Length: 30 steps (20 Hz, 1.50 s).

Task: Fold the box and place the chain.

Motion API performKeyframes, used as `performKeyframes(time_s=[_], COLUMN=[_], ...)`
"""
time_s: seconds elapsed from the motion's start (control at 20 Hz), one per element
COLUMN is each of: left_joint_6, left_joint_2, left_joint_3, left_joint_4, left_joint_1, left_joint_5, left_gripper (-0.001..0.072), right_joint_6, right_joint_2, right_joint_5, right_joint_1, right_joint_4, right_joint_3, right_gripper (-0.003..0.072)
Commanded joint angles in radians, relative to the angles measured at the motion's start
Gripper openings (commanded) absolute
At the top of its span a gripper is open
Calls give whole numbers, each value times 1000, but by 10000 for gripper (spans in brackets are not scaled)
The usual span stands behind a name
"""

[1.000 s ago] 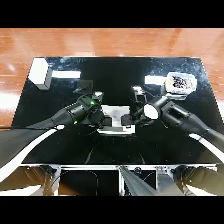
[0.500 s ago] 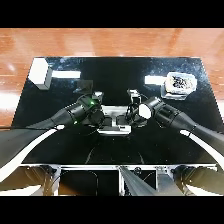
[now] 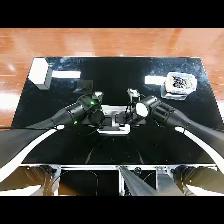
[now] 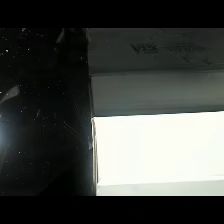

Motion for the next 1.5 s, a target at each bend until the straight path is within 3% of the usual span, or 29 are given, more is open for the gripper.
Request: performKeyframes(time_s=[0.0, 0.45, 0.55, 0.8, 0.9, 0.95, 1.35, 1.4, 1.45], left_joint_6=[1, 1, 1, 1, 1, 1, 1, 1, 1], left_joint_2=[1, 1, 1, 1, 1, 1, 1, 1, 1], left_joint_3=[1, 1, 1, 1, 1, 1, 1, 1, 1], left_joint_4=[0, 0, 0, 0, 0, 0, 0, 0, 0], left_joint_1=[0, 0, 0, -1, 0, -1, -1, -1, -1], left_joint_5=[-2, -3, -2, -2, -2, -2, -2, -1, -1], left_gripper=[21, 21, 21, 21, 21, 21, 21, 21, 21], right_joint_6=[20, 54, 53, 47, 16, 12, 11, 11, 11], right_joint_2=[-44, -85, -85, -85, -85, -85, -85, -85, -85], right_joint_5=[23, 92, 109, 110, 109, 109, 109, 112, 120], right_joint_1=[1, 42, 44, 44, 44, 44, 44, 44, 44], right_joint_4=[0, -84, -100, -100, -93, -92, -88, -89, -89], right_joint_3=[40, 74, 74, 74, 74, 74, 74, 74, 74], right_gripper=[421, 412, 307, 296, 35, 32, 35, 150, 352])
